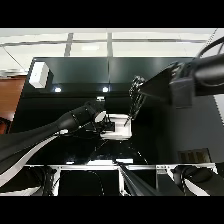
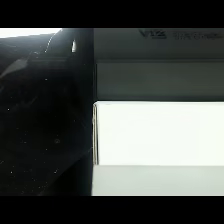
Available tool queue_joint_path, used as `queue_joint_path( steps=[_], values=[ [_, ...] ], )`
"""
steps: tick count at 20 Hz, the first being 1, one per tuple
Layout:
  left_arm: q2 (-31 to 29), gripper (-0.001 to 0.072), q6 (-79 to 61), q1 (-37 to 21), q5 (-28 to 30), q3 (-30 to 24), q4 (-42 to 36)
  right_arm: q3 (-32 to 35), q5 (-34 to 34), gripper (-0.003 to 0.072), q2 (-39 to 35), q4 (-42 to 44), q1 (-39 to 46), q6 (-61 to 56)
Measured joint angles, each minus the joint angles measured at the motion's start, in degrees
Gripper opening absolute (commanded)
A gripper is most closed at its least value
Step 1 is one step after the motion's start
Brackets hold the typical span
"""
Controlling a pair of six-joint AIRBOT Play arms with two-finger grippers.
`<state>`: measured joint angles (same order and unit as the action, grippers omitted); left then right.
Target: Fold the box and place the chain.
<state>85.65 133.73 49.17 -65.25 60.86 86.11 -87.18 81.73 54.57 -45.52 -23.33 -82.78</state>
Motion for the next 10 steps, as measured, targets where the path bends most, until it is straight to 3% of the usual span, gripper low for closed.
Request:
queue_joint_path(
  steps=[10],
  values=[
    [0.0,0.0026,0.0,0.0,-0.3,0.0,0.0,17.4,-2.0,0.0014,1.2,-4.8,-3.2,-0.7]
  ],
)
